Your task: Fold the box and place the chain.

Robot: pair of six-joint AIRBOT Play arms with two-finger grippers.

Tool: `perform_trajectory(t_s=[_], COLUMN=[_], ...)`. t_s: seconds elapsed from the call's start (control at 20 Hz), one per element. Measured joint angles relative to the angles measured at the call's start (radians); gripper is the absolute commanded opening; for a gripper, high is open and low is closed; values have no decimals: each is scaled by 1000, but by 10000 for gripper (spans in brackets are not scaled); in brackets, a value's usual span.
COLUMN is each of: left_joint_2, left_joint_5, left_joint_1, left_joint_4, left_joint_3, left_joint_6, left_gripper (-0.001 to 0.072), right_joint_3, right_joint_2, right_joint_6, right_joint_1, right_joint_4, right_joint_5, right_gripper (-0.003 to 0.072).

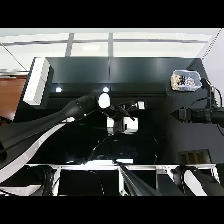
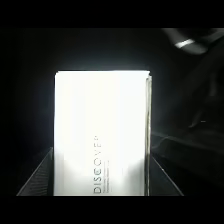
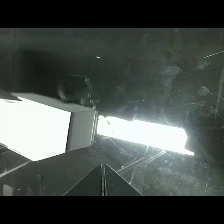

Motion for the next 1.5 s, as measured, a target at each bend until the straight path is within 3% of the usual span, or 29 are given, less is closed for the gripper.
perform_trajectory(t_s=[0.15, 0.2, 0.3, 0.35, 0.55, 0.8, 1.1, 1.3, 1.5], left_joint_2=[-18, -23, -27, -28, -9, 58, 231, 357, 432], left_joint_5=[38, 41, 35, 26, -92, -253, -467, -492, -430], left_joint_1=[-26, -31, -37, -38, 7, 207, 583, 874, 1134], left_joint_4=[57, 77, 96, 106, 126, 206, 389, 498, 546], left_joint_3=[-1, -1, -1, 0, 4, 4, -98, -242, -328], left_joint_6=[0, 0, 0, -5, -108, -383, -644, -771, -826], left_gripper=[712, 663, 273, 230, 216, 216, 218, 222, 221], right_joint_3=[0, 0, 0, 0, 0, 0, 0, 0, 0], right_joint_2=[0, 0, 0, 0, 0, 0, 0, 0, 0], right_joint_6=[0, 0, 0, 0, 0, 0, 0, 0, 0], right_joint_1=[0, 0, 0, 0, 0, 0, 0, 0, 0], right_joint_4=[0, 1, 1, 1, 2, 2, 1, -1, -3], right_joint_5=[0, 0, 0, 0, 4, 14, 20, 27, 32], right_gripper=[17, 18, 17, 18, 17, 18, 17, 18, 18])
